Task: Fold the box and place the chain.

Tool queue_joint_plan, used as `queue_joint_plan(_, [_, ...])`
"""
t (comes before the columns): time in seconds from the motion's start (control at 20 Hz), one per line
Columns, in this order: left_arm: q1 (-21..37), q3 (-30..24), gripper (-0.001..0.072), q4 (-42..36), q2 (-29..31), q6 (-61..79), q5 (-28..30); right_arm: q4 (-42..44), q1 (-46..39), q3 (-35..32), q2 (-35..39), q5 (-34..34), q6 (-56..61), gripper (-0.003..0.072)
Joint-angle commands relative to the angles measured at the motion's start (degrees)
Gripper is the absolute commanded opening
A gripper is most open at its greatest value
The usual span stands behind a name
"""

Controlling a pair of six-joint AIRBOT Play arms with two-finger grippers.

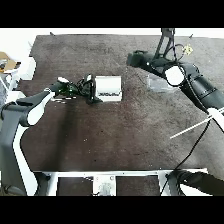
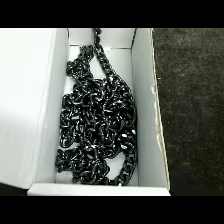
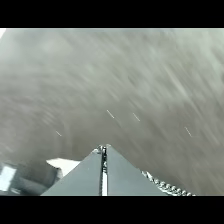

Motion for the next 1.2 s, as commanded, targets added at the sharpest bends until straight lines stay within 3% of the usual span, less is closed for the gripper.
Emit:
queue_joint_plan(0.0, [-0.02, 0.00, 0.0414, 0.02, -0.02, 0.00, 0.02, -0.83, 4.24, 3.98, 0.68, -2.62, -2.23, 0.0002])
queue_joint_plan(0.25, [0.00, 0.00, 0.0414, 0.02, -0.02, 0.00, 0.02, -0.50, 6.95, 3.98, -1.99, 1.20, -1.75, 0.0003])
queue_joint_plan(0.55, [0.00, 0.00, 0.0414, 0.02, -0.02, 0.02, 0.02, 0.74, 12.15, 3.91, -10.99, 9.20, -1.51, 0.0004])
queue_joint_plan(0.6, [0.00, 0.00, 0.0414, 0.02, -0.02, 0.02, 0.02, 0.72, 12.17, 3.93, -12.63, 9.84, -1.51, 0.0106])
queue_joint_plan(0.65, [0.00, 0.00, 0.0414, 0.02, -0.02, 0.02, 0.02, 0.31, 11.72, 3.93, -13.81, 10.56, -1.53, 0.0306])
queue_joint_plan(0.8, [0.00, 0.00, 0.0414, 0.02, -0.02, 0.02, 0.02, -4.15, 8.44, 3.93, -13.97, 14.64, -1.49, 0.0207])
queue_joint_plan(0.95, [-0.02, 0.00, 0.0414, 0.02, -0.02, 0.02, 0.02, -7.30, 1.70, 3.28, -11.65, 21.44, -0.98, 0.0207])
queue_joint_plan(1.15, [0.00, 0.00, 0.0414, 0.02, -0.02, 0.02, 0.02, -7.32, -9.68, -4.79, -7.30, 21.31, 1.95, 0.0220])
